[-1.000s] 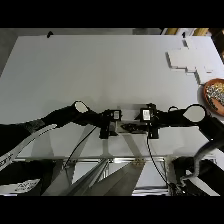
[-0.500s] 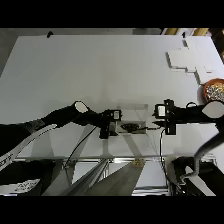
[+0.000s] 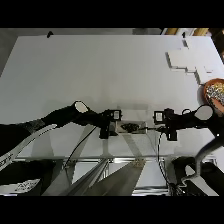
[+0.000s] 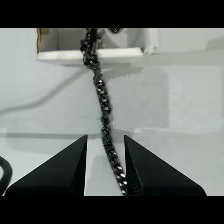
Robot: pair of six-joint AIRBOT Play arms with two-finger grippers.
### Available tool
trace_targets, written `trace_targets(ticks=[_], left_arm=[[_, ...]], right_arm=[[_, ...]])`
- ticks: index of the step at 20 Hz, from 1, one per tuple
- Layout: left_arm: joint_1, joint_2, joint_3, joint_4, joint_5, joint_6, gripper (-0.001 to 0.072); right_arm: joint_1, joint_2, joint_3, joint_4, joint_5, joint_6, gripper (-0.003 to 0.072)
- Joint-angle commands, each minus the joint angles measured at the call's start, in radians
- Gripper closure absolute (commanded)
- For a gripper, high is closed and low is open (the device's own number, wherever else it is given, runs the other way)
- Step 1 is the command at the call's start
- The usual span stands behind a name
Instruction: Fold the box and place the chain.
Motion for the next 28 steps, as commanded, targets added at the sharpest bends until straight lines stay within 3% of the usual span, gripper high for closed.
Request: trace_targets(ticks=[1, 4, 5, 12, 16, 18, 21, 24, 28], left_arm=[[0.001, 0.0, 0.0, 0.0, 0.0, 0.0, 0.042], [0.001, 0.0, 0.0, 0.0, 0.0, 0.0, 0.042], [0.001, 0.0, 0.0, 0.0, 0.0, 0.0, 0.042], [0.001, 0.0, 0.0, 0.0, 0.0, 0.0, 0.042], [0.001, 0.0, 0.0, 0.0, 0.0, 0.0, 0.042], [0.001, 0.0, 0.0, 0.0, 0.0, 0.0, 0.042], [0.001, 0.0, 0.0, 0.0, 0.0, 0.0, 0.042], [0.001, 0.0, 0.0, 0.0, 0.0, 0.0, 0.042], [0.001, 0.0, 0.0, 0.0, 0.0, 0.0, 0.042]], right_arm=[[-0.002, -0.005, -0.037, -0.003, -0.056, -0.034, 0.0465], [-0.002, -0.007, -0.037, 0.031, -0.087, -0.034, 0.0477], [-0.002, -0.007, -0.037, 0.035, -0.095, -0.034, 0.0512], [0.073, -0.079, -0.037, 0.048, -0.122, -0.052, 0.0516], [0.104, -0.105, -0.037, 0.034, -0.163, -0.051, 0.0665], [0.104, -0.101, -0.037, 0.032, -0.165, -0.051, 0.0665], [0.104, -0.027, -0.037, 0.034, -0.159, -0.051, 0.0666], [0.104, 0.135, -0.037, 0.051, -0.127, -0.023, 0.0666], [0.104, 0.317, -0.037, 0.248, -0.055, -0.021, 0.0666]])
